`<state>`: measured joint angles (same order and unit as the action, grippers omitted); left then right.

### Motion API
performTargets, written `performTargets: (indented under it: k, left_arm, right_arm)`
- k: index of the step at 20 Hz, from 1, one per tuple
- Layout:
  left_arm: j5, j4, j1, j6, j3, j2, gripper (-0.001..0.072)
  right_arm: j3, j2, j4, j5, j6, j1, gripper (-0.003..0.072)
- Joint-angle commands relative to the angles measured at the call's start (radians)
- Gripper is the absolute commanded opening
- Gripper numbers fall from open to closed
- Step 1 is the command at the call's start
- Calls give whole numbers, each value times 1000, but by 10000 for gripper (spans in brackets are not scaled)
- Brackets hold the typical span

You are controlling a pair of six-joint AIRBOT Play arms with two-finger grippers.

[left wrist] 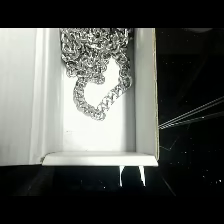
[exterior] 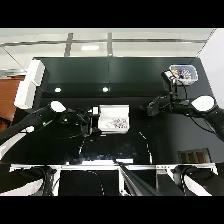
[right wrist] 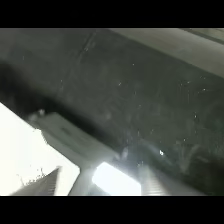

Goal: Fold the box and place the chain.

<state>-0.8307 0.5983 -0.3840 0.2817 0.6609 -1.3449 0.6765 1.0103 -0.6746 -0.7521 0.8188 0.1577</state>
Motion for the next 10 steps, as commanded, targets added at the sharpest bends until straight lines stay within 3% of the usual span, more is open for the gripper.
performTargets:
  k: [1,3,6,8,10]
  left_arm:
    - [2,0,-2,3,0,-1,402]
    - [4,-1,-3,2,0,-1,402]
    - [18,0,-2,2,0,-1,405]
    - [19,-1,-2,2,0,-1,405]
    - [18,-1,-2,2,0,-1,405]
  right_arm:
    - [-2,45,103,151,143,32,697]
    - [31,105,212,217,142,76,695]
    - [89,198,233,246,130,163,695]
    - [100,236,229,206,100,206,695]
    - [111,228,168,95,-45,209,695]
